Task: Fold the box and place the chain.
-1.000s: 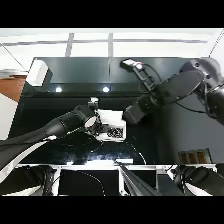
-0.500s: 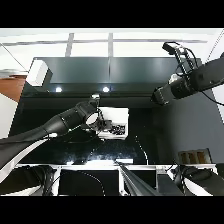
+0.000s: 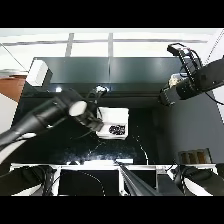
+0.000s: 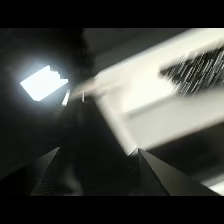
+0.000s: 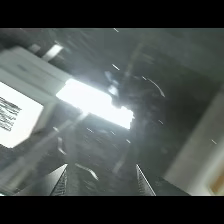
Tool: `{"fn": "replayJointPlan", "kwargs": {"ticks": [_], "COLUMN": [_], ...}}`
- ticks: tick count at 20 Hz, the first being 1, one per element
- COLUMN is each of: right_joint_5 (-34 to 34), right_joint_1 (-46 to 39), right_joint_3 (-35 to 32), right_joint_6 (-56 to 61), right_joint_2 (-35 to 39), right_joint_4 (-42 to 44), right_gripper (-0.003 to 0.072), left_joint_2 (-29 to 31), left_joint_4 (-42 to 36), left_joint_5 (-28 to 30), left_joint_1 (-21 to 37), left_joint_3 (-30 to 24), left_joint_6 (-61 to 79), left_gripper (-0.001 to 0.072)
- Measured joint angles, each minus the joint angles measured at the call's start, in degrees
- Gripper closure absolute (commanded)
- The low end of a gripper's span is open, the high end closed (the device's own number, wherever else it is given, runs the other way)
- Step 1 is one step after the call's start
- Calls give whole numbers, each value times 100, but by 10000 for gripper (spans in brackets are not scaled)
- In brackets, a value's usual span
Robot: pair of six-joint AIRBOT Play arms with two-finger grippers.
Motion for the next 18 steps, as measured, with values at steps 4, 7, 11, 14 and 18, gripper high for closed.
{"fn": "replayJointPlan", "kwargs": {"ticks": [4, 7, 11, 14, 18], "right_joint_5": [-111, -35, 498, 850, 1121], "right_joint_1": [0, 0, -7, -98, -264], "right_joint_3": [-103, -557, -1497, -2015, -2284], "right_joint_6": [114, 278, 348, 404, 365], "right_joint_2": [9, 13, 240, 566, 1010], "right_joint_4": [-457, -472, -114, -55, -190], "right_gripper": [-23, -22, -21, -21, -21], "left_joint_2": [828, 1137, 1185, 1045, 721], "left_joint_4": [-1394, -2465, -3480, -4052, -4448], "left_joint_5": [-269, -181, 678, 1237, 1561], "left_joint_1": [1414, 2435, 2876, 2817, 2597], "left_joint_3": [-608, -1294, -2249, -2634, -2804], "left_joint_6": [2223, 3936, 6544, 7991, 8999], "left_gripper": [124, 2, 3, 3, 3]}}
